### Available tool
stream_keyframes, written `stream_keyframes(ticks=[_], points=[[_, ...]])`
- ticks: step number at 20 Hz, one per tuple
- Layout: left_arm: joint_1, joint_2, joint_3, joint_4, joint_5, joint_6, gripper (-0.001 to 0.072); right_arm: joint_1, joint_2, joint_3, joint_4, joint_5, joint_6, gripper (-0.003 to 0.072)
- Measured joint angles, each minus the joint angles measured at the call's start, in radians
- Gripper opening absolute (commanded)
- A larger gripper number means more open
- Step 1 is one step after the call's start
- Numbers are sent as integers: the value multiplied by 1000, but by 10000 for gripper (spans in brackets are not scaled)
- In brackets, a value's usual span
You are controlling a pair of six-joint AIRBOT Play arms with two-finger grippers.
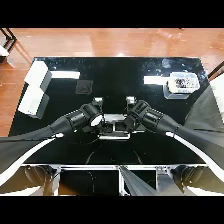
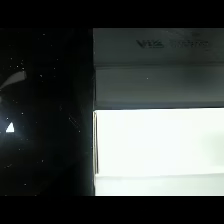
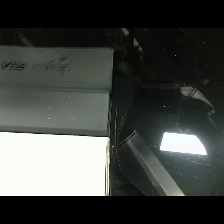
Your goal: Fold the box and place the chain.
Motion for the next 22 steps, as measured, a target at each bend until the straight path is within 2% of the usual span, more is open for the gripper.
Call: stream_keyframes(ticks=[1,2,3,9,16,19,20,21,22], points=[[0,0,0,0,0,1,24,0,0,0,0,0,0,131],[0,0,0,3,0,3,24,0,0,0,-2,1,-5,316],[0,0,0,5,-6,3,24,1,0,0,-4,-7,-5,373],[0,0,0,2,-6,3,24,-10,76,1,-23,-3,-74,374],[0,0,0,2,-4,3,24,-99,345,2,-35,-55,-277,372],[0,0,0,2,-4,2,24,-178,417,2,-76,-63,-321,375],[0,0,0,2,-4,2,24,-206,428,2,-91,-61,-329,501],[0,0,0,1,-4,2,24,-241,435,2,-114,-50,-334,685],[0,0,0,1,-4,1,24,-275,439,2,-131,-35,-340,685]])
